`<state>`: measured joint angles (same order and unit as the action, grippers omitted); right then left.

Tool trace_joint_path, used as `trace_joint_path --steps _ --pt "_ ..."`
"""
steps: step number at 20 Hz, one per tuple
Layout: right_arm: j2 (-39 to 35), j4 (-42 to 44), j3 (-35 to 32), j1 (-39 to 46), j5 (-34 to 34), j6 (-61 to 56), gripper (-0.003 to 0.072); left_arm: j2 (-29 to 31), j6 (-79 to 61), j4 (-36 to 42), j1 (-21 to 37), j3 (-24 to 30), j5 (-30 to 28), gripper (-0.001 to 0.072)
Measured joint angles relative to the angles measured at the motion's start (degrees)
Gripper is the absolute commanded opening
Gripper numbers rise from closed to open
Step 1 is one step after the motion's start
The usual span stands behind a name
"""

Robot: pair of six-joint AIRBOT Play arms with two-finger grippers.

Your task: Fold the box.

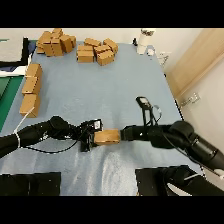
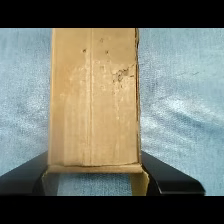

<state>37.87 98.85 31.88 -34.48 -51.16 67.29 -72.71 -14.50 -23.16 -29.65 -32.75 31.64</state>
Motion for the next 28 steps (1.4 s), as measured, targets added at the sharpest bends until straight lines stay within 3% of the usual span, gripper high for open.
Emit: trace_joint_path --steps 5,11,23,28 --pt "15.6 -10.2 10.0 7.4 -14.1 -1.5 0.0004 0.0 0.0 0.0 0.0 0.0 0.0 0.0470" --pt "29.6 -9.0 15.1 9.5 -17.9 -1.7 0.0004 0.0 0.0 0.0 0.0 0.0 0.0 0.0470" --pt "32.4 -7.4 16.0 9.8 -15.6 -6.3 0.0004 2.9 6.7 -1.5 1.3 0.0 -0.1 0.0469" --pt "32.4 -7.4 16.0 9.8 -15.3 -6.7 0.0004 10.1 22.9 -11.2 7.8 0.0 0.4 0.0470"
